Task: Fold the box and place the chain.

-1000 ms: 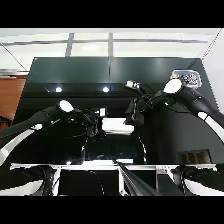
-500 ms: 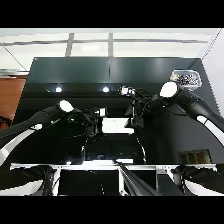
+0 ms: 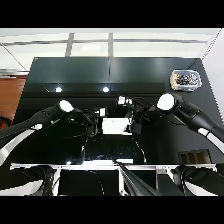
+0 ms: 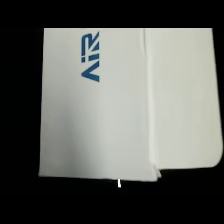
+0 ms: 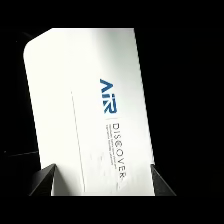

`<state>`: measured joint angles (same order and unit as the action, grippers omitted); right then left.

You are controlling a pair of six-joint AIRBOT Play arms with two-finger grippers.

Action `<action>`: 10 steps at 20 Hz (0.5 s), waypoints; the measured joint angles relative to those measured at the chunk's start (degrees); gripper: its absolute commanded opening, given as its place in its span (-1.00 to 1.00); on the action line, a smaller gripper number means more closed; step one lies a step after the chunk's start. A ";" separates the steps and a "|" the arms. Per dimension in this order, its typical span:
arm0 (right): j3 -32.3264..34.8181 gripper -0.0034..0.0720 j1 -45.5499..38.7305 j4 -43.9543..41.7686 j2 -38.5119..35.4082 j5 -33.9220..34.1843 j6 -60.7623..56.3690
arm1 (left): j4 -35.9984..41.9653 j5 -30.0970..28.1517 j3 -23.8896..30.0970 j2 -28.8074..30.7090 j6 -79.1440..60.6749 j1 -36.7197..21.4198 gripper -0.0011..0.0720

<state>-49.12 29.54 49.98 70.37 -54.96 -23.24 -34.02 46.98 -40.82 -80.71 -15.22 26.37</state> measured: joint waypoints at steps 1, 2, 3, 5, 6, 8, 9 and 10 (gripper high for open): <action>0.20 1.00 0.35 0.39 -0.09 0.72 0.24 | 0.00 0.00 0.00 0.00 0.02 0.00 0.12; 0.31 1.00 0.55 0.85 -0.17 1.27 0.33 | 0.02 0.00 0.00 0.00 0.00 0.00 0.12; 0.35 1.00 0.70 1.20 -0.31 1.75 0.48 | 0.02 0.02 0.02 0.00 0.00 0.00 0.12; 0.26 1.00 0.90 1.88 -0.68 2.51 0.61 | 0.02 0.02 0.02 0.00 0.00 0.00 0.12; 0.17 1.00 0.94 2.23 -0.92 2.86 0.70 | 0.02 0.02 0.04 0.00 0.00 0.00 0.12; -0.07 1.00 0.98 2.86 -1.38 3.74 0.70 | 0.04 0.02 0.07 0.00 0.02 0.00 0.12; -0.13 1.00 0.98 2.99 -1.57 4.07 0.72 | 0.04 0.02 0.07 0.00 0.02 0.00 0.12; -0.17 1.00 0.98 3.06 -1.73 4.24 0.70 | 0.04 0.02 0.07 0.00 0.02 0.00 0.12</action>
